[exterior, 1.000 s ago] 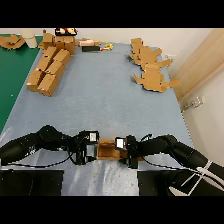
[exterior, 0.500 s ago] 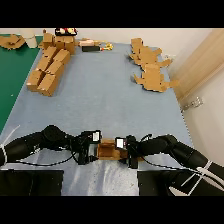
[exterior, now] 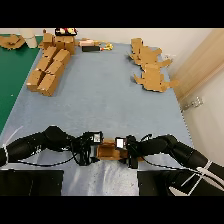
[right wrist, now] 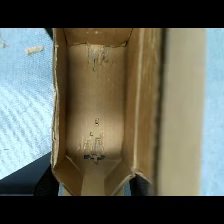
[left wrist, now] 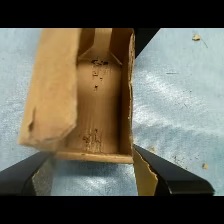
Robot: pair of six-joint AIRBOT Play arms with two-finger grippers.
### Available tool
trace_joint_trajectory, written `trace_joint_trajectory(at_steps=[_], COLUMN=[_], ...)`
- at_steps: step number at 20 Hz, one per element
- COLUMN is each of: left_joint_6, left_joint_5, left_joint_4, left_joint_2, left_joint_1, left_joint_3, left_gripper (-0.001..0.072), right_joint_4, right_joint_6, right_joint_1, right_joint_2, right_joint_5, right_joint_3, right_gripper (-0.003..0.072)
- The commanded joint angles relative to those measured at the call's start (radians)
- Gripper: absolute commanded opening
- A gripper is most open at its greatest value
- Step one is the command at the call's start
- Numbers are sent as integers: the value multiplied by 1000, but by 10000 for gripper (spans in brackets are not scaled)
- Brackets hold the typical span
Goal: Fold the box.
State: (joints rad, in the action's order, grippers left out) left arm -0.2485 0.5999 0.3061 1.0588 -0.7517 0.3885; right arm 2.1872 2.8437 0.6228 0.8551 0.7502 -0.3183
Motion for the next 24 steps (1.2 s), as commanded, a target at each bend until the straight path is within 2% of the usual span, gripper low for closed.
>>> trace_joint_trajectory(at_steps=[1,15,16,17,24], left_joint_6=[-6,-7,-7,-10,-16], left_joint_5=[-11,2,1,2,4], left_joint_4=[-11,-14,-13,-13,-14], left_joint_2=[22,30,31,31,31], left_joint_1=[-21,-28,-28,-28,-28], left_joint_3=[1,4,4,4,4], left_gripper=[695,693,643,506,509], right_joint_4=[0,0,0,0,0], right_joint_6=[0,0,0,0,0], right_joint_1=[0,0,0,0,0], right_joint_2=[0,0,0,0,0], right_joint_5=[0,0,0,0,0], right_joint_3=[0,0,0,0,0], right_gripper=[536,536,536,536,536])
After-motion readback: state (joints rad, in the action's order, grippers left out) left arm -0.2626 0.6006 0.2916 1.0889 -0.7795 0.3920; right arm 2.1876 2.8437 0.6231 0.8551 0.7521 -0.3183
